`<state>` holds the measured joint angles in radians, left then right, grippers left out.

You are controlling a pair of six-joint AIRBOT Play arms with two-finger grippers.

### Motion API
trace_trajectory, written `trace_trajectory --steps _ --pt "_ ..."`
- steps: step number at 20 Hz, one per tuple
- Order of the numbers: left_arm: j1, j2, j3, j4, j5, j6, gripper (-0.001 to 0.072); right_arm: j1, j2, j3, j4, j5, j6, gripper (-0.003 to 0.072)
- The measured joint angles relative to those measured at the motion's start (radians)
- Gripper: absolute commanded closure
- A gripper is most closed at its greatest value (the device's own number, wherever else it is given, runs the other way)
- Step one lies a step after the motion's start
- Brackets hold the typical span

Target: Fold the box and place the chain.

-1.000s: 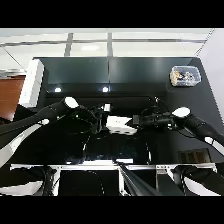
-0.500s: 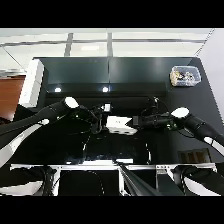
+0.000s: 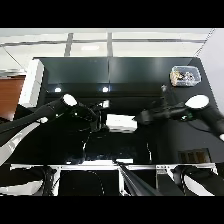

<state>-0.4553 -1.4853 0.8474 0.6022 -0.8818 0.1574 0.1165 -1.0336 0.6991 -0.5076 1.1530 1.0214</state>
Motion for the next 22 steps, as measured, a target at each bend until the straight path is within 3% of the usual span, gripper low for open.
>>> trace_trajectory --steps 5,8,15,22 --pt "0.013 0.061 0.052 0.101 -0.094 -0.067 -0.0003 -0.275 0.16 0.058 -0.199 0.177 0.066 0.0671" --pt "-0.002 0.09 0.12 0.141 -0.121 -0.148 -0.0003 -0.388 0.193 0.065 -0.25 0.215 0.083 0.0671" --pt "-0.14 -0.012 0.317 0.199 -0.106 -0.33 -0.0003 -0.454 0.211 0.068 -0.283 0.206 0.098 0.067" --pt "-0.196 -0.116 0.378 0.238 -0.095 -0.436 -0.0003 -0.46 0.213 0.068 -0.29 0.229 0.085 0.067"
